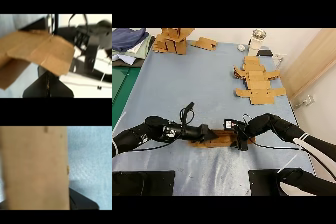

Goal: Fold the box.

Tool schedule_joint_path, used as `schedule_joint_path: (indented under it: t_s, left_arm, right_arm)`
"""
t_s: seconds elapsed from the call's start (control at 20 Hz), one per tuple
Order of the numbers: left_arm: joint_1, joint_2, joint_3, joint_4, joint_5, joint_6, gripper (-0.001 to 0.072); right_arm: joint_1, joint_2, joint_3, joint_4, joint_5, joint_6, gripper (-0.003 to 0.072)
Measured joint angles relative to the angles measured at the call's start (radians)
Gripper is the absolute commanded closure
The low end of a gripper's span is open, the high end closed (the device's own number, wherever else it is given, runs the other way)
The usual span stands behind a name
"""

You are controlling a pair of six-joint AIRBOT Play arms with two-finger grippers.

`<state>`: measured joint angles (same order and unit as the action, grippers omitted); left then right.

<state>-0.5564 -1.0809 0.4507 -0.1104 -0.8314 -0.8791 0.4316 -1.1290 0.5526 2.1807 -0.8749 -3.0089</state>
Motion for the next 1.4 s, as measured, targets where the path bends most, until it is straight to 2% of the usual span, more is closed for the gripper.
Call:
schedule_joint_path:
  t_s: [0.1,0.3,0.7,1.0,1.15,1.4]
  left_arm:
    - [-0.02,0.0,0.009,-0.047,0.102,0.033,0.0702]
    - [-0.09,-0.023,0.049,-0.032,0.292,0.064,0.0702]
    - [-0.144,-0.115,0.107,0.089,0.455,0.047,0.0703]
    - [-0.146,-0.129,0.158,0.282,0.502,-0.075,0.0703]
    - [-0.146,-0.153,0.17,0.379,0.491,-0.151,0.0703]
    - [-0.136,-0.177,0.184,0.467,0.455,-0.2,0.0703]
  right_arm:
    - [0.0,0.0,0.0,0.0,-0.001,0.0,0.0248]
    - [0.0,0.0,0.0,0.0,-0.003,0.0,0.0249]
    - [0.0,0.0,0.0,0.001,-0.005,0.001,0.0248]
    - [0.0,0.0,0.0,0.002,-0.006,0.0,0.0248]
    - [0.0,0.0,0.0,0.001,-0.006,0.001,0.0249]
    - [0.0,0.0,0.0,0.001,-0.007,0.001,0.0249]
